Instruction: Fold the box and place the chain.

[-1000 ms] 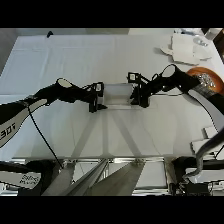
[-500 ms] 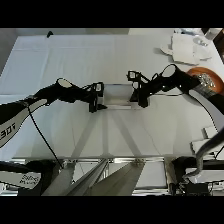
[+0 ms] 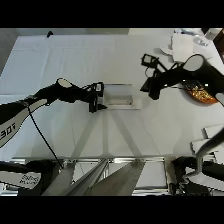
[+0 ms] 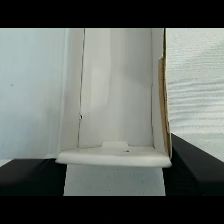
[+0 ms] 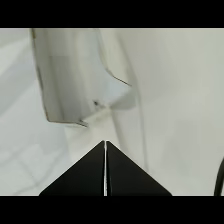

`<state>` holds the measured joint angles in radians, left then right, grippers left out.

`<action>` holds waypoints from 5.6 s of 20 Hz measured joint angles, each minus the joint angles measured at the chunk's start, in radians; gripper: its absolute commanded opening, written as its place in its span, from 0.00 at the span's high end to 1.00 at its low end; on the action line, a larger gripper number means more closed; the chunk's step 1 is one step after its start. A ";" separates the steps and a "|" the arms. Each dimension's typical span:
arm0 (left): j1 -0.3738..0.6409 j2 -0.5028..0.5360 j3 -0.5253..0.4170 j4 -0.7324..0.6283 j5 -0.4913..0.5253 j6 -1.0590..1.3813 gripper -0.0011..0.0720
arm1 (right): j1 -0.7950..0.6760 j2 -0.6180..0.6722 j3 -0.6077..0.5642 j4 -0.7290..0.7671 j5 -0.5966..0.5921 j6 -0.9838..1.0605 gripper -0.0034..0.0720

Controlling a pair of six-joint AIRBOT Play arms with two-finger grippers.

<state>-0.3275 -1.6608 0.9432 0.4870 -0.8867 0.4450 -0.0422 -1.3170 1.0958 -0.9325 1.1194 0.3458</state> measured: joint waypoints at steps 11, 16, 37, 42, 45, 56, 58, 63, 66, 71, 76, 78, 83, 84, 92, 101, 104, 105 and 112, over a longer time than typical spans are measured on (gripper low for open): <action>0.000 0.000 0.000 0.000 0.000 0.000 0.61 | -0.272 -0.031 -0.132 0.065 0.070 0.265 0.94; 0.000 0.000 0.000 0.000 0.000 0.000 0.61 | -0.286 -0.102 -0.249 0.174 0.026 0.296 0.94; 0.000 0.001 0.000 0.040 0.005 -0.002 0.61 | -0.202 -0.261 -0.284 0.436 0.083 0.283 0.89; 0.000 0.001 0.000 0.053 0.007 -0.001 0.61 | -0.201 -0.262 -0.284 0.499 0.124 0.263 0.69; 0.000 0.001 0.000 0.058 0.009 -0.001 0.61 | -0.201 -0.262 -0.284 0.512 0.132 0.260 0.69; 0.000 0.000 0.000 0.061 0.009 -0.001 0.61 | -0.201 -0.262 -0.284 0.574 0.135 0.233 0.69; 0.000 0.000 0.000 0.061 0.009 -0.001 0.61 | -0.196 -0.262 -0.284 0.574 0.136 0.224 0.69; 0.000 0.000 0.000 0.061 0.008 -0.001 0.61 | -0.138 -0.262 -0.284 0.574 0.122 0.188 0.60; 0.000 0.000 0.000 0.061 0.008 -0.001 0.61 | -0.122 -0.262 -0.284 0.574 0.096 0.185 0.51; 0.000 0.000 0.000 0.061 0.008 0.000 0.61 | -0.119 -0.262 -0.284 0.643 0.071 0.188 0.51; 0.000 0.000 0.000 0.061 0.008 -0.001 0.61 | -0.114 -0.262 -0.284 0.692 0.055 0.180 0.50; 0.000 0.000 0.000 0.061 0.008 -0.001 0.61 | -0.105 -0.262 -0.284 0.694 0.029 0.179 0.38; 0.000 0.000 0.000 0.061 0.008 -0.001 0.61 | -0.084 -0.262 -0.283 0.680 -0.042 0.177 0.37; 0.000 0.000 0.000 0.061 0.008 -0.001 0.61 | -0.081 -0.262 -0.282 0.676 -0.053 0.177 0.37; 0.000 0.000 0.000 0.060 0.008 0.000 0.61 | -0.059 -0.249 -0.248 0.621 -0.092 0.180 0.38; 0.000 0.000 0.000 0.061 0.006 -0.001 0.61 | 0.040 -0.240 -0.189 0.409 -0.169 0.325 0.43; 0.000 0.000 0.000 0.061 0.006 -0.001 0.61 | 0.050 -0.235 -0.158 0.359 -0.189 0.396 0.43; 0.000 0.000 0.000 0.061 0.006 -0.001 0.61 | 0.051 -0.232 -0.147 0.329 -0.188 0.428 0.43; 0.000 0.000 0.000 0.061 0.007 0.000 0.61 | 0.120 -0.218 -0.080 0.063 -0.196 0.686 0.43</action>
<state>-0.3279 -1.6608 0.9432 0.5476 -0.8795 0.4446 0.0776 -1.5352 1.0161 -0.8692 0.9234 1.0317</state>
